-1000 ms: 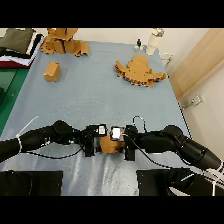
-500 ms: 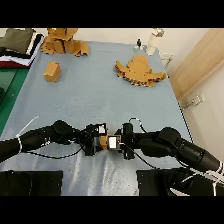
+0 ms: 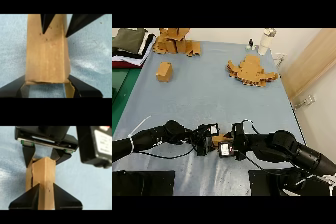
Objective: Fold the box.
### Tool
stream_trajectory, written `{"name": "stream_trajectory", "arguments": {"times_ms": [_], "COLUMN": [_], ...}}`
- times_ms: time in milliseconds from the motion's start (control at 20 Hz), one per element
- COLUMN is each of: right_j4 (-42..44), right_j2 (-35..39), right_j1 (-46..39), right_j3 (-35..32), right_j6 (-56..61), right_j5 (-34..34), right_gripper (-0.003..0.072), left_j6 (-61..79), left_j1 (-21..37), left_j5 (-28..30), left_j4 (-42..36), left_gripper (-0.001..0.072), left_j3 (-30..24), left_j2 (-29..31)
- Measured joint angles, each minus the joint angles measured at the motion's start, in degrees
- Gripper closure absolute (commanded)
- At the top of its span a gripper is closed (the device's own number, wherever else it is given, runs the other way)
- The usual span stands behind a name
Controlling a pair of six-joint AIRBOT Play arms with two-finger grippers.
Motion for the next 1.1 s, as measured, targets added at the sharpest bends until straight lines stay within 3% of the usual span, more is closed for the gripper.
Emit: {"name": "stream_trajectory", "arguments": {"times_ms": [50,300,850,900,950,1100], "right_j4": [-0.6,-1.9,2.8,2.9,3.1,3.1], "right_j2": [0.0,-0.9,-3.0,-3.0,-3.1,-2.5], "right_j1": [0.1,0.1,2.3,2.4,2.5,2.7], "right_j3": [0.0,0.0,-0.8,-0.8,-0.8,-0.8], "right_j6": [0.0,0.0,0.0,0.0,0.0,0.3], "right_j5": [0.8,2.8,0.2,0.1,-0.2,-1.1], "right_gripper": [0.0517,0.0517,0.0515,0.049,0.0406,0.0382], "left_j6": [0.0,0.0,0.0,0.0,0.0,0.0], "left_j1": [0.0,0.0,0.0,0.0,0.0,0.0], "left_j5": [0.0,0.0,-0.1,-0.1,-0.1,-0.1], "left_j4": [0.0,-0.1,0.1,0.1,0.1,0.0], "left_gripper": [0.0206,0.0206,0.0206,0.0206,0.0206,0.0206], "left_j3": [0.0,0.0,0.0,0.0,0.0,0.0], "left_j2": [0.0,0.0,0.0,0.0,0.0,0.0]}}
